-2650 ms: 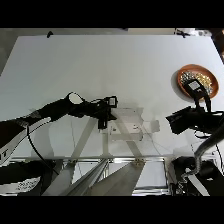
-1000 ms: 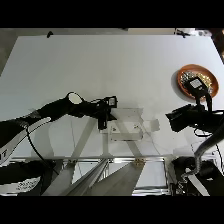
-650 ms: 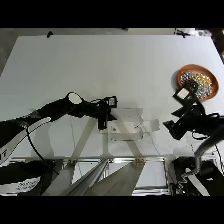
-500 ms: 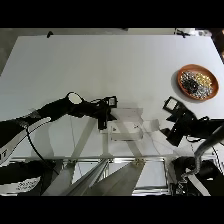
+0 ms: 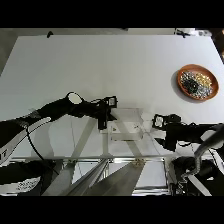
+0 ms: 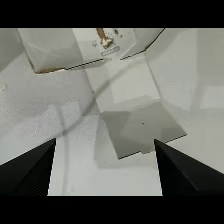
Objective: Fold the box and place the chain.
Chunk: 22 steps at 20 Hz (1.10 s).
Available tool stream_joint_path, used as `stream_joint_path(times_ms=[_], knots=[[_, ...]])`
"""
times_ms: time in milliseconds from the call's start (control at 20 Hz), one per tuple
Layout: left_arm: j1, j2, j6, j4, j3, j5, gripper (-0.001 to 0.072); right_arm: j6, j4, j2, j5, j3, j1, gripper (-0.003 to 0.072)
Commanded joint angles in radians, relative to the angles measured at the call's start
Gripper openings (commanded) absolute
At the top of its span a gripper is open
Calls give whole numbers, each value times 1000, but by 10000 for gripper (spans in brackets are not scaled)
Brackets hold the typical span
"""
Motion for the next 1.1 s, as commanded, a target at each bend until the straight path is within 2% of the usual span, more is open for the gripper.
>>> stream_joint_path(times_ms=[0,100,250,550,1050], knots=[[0,-1,0,0,1,0,13,-82,-9,0,-133,-88,24,715],[0,-1,0,0,1,0,13,-143,-6,1,-198,-146,99,715],[0,-1,0,0,1,0,13,-144,19,-3,-283,-161,235,715],[0,-1,0,0,1,0,13,-32,47,-100,-507,-160,263,715],[0,-1,0,0,1,0,13,-29,108,-124,-494,-160,299,714]])
